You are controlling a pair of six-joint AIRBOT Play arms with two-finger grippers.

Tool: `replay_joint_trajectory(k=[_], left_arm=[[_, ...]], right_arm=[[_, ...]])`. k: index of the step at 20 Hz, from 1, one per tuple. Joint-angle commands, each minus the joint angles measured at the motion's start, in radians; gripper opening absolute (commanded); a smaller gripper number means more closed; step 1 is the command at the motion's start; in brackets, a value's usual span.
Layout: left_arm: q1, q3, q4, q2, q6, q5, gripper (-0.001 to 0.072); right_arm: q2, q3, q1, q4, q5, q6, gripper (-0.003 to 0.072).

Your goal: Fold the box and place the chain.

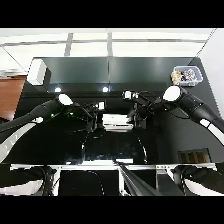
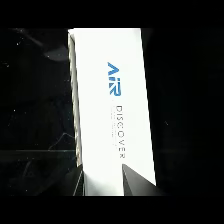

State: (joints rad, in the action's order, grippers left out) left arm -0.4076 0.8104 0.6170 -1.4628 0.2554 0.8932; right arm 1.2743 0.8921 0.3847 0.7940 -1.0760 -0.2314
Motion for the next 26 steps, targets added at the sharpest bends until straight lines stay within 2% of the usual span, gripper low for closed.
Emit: replay_joint_trajectory(k=[1, 25, 26], left_arm=[[0.000, 0.000, 0.000, 0.000, -0.001, -0.003, 0.0377], [0.000, 0.000, 0.000, 0.000, -0.001, -0.003, 0.0377], [0.000, 0.000, 0.000, 0.000, -0.001, -0.003, 0.0376]], right_arm=[[0.000, 0.000, 0.000, 0.030, -0.005, 0.000, 0.0268], [-0.021, 0.029, -0.002, 0.034, 0.003, 0.000, 0.0265], [-0.021, 0.029, -0.002, 0.037, 0.003, 0.000, 0.0228]])
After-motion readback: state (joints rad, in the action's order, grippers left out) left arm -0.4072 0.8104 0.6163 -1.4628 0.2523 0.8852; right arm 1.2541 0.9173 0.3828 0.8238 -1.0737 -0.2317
